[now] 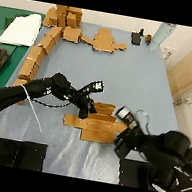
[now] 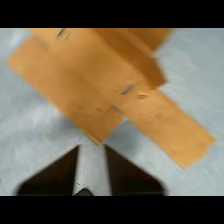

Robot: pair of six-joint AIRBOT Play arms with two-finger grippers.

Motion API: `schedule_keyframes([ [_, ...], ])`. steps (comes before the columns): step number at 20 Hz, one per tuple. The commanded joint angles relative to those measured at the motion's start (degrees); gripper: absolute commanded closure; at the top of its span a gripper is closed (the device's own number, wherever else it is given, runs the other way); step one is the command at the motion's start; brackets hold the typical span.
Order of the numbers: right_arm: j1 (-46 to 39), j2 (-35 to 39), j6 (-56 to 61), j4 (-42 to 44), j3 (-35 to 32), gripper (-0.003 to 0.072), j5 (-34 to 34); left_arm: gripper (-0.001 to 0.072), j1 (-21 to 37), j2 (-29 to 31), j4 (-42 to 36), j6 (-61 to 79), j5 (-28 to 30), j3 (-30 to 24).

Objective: Fold the box.

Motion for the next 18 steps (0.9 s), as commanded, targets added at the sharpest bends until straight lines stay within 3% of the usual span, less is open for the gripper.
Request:
schedule_keyframes([
  [1,10.6,-2.51,-8.87,-5.38,-4.57,0.0261,6.84,0.0697,0.0,-0.04,0.0,0.02,0.07,0.0],
  [4,12.55,-9.2,-11.52,-13.79,-4.52,0.0175,13.53,0.0697,0.0,-0.04,0.0,0.02,0.02,0.0],
  [8,12.55,-15.32,-11.5,-19.37,-4.26,0.0175,15.06,0.0697,0.0,-0.04,0.0,0.02,0.04,0.0],
  [13,12.46,-16.15,-11.39,-20.98,-4.26,0.0175,16.9,0.0697,0.0,-0.04,0.0,0.02,0.04,0.0],
  [18,12.46,-15.52,4.46,-31.56,-2.51,0.0175,16.81,0.0697,0.0,-0.04,0.0,0.02,0.02,0.0],
])
